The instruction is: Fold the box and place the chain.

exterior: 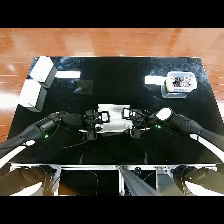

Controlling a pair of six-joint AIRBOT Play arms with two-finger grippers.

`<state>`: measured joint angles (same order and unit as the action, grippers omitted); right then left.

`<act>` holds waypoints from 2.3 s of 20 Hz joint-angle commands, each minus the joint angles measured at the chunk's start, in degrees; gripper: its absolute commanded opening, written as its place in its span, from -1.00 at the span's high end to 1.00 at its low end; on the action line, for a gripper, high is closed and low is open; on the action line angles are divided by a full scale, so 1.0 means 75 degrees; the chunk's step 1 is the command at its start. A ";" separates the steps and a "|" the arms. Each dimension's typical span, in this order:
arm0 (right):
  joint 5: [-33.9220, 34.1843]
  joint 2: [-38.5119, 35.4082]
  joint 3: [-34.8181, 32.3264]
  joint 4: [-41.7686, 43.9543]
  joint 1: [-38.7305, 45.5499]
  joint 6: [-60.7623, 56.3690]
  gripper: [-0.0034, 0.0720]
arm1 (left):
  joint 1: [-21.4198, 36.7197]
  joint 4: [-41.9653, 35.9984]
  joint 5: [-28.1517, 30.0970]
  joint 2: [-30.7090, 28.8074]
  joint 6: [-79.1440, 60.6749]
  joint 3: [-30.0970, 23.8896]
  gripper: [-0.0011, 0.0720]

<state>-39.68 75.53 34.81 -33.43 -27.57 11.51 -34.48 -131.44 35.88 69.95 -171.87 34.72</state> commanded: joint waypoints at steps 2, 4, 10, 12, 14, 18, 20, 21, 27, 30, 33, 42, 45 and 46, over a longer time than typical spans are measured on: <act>-0.0017 0.0006 0.0009 -0.0017 -0.0009 0.0003 -0.56 | -0.0009 0.0023 -0.0050 0.0006 0.0000 0.0012 0.14; -0.0017 0.0006 0.0009 -0.0017 -0.0009 0.0003 -0.56 | -0.0009 0.0023 -0.0108 0.0006 0.0000 0.0012 0.13; -0.0017 0.0006 0.0009 -0.0017 -0.0009 0.0003 -0.56 | -0.0020 0.0020 -0.0248 0.0006 0.0003 0.0015 -0.41; -0.0017 0.0006 0.0009 -0.0017 -0.0009 0.0003 -0.56 | -0.0020 0.0023 -0.0248 0.0006 0.0000 0.0015 -0.04; -0.0017 0.0006 0.0009 -0.0017 -0.0009 0.0003 -0.56 | -0.0020 0.0020 -0.0254 0.0006 0.0003 0.0015 -0.01; -0.0017 0.0006 0.0009 -0.0017 -0.0009 0.0003 -0.56 | -0.0015 0.0029 -0.0256 0.0006 0.0020 0.0026 -0.07; -0.0017 0.0006 0.0009 -0.0017 -0.0009 0.0003 -0.56 | 0.0044 0.0029 -0.0300 0.0006 0.0466 0.0032 0.83; -0.0017 0.0006 0.0009 -0.0017 -0.0009 0.0003 -0.56 | 0.0105 0.0041 -0.0233 0.0003 0.0813 0.0032 0.90; -0.0015 0.0006 0.0009 -0.0012 -0.0009 0.0003 -0.56 | 0.1224 0.0087 0.0402 -0.0685 0.2162 0.0029 0.90; -0.0015 0.0006 0.0009 -0.0012 -0.0009 0.0003 -0.56 | 0.2014 0.0087 0.0947 -0.1367 0.2827 0.0029 0.90; -0.0015 0.0006 0.0009 -0.0006 -0.0009 0.0003 -0.56 | 0.2903 0.0087 0.1632 -0.1976 0.3649 0.0029 0.90; -0.0012 0.0006 0.0009 -0.0009 -0.0009 0.0003 -0.56 | 0.5712 0.0656 0.3179 -0.1784 0.7300 0.0009 0.90; -0.0012 0.0006 0.0009 -0.0006 -0.0009 0.0000 -0.56 | 0.5989 0.0702 0.3290 -0.1355 0.8405 -0.0015 0.90; -0.0012 0.0006 0.0009 -0.0006 -0.0009 0.0003 -0.56 | 0.5931 0.0615 0.3602 -0.1093 0.8411 -0.0017 0.90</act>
<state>-39.77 75.55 34.81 -33.50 -27.62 11.53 8.21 -127.35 58.65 58.63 -115.28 34.68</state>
